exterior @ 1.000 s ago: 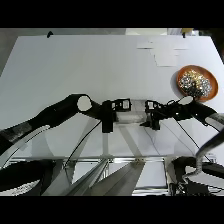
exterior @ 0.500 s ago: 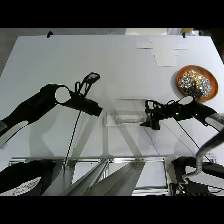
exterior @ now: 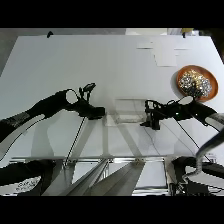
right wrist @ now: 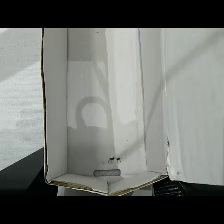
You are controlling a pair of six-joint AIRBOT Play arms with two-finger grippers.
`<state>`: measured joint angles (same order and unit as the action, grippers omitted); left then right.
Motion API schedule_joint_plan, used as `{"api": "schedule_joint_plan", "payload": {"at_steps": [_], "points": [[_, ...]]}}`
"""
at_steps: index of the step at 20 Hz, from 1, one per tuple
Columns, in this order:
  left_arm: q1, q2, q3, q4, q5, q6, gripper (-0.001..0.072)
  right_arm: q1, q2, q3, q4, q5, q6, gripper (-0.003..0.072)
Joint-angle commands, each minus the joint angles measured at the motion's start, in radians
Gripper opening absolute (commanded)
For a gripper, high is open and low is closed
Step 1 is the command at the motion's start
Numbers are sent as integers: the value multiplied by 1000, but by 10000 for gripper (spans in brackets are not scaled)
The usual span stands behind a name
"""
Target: Fold the box and place the chain.
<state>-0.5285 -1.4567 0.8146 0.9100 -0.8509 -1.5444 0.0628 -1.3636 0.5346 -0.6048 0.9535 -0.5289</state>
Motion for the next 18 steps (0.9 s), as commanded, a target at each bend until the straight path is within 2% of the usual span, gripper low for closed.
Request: {"api": "schedule_joint_plan", "payload": {"at_steps": [1,11,14,17,18], "points": [[-17,-13,-2,-93,0,46,6,0,0,0,0,0,0,415],[-53,105,2,-187,-1,74,9,0,1,0,0,0,0,415],[-78,109,22,-212,-1,86,26,0,1,0,0,0,0,415],[-99,107,45,-224,8,86,280,0,1,0,0,1,0,415],[-103,107,47,-225,11,86,297,0,0,0,0,0,0,415]]}}
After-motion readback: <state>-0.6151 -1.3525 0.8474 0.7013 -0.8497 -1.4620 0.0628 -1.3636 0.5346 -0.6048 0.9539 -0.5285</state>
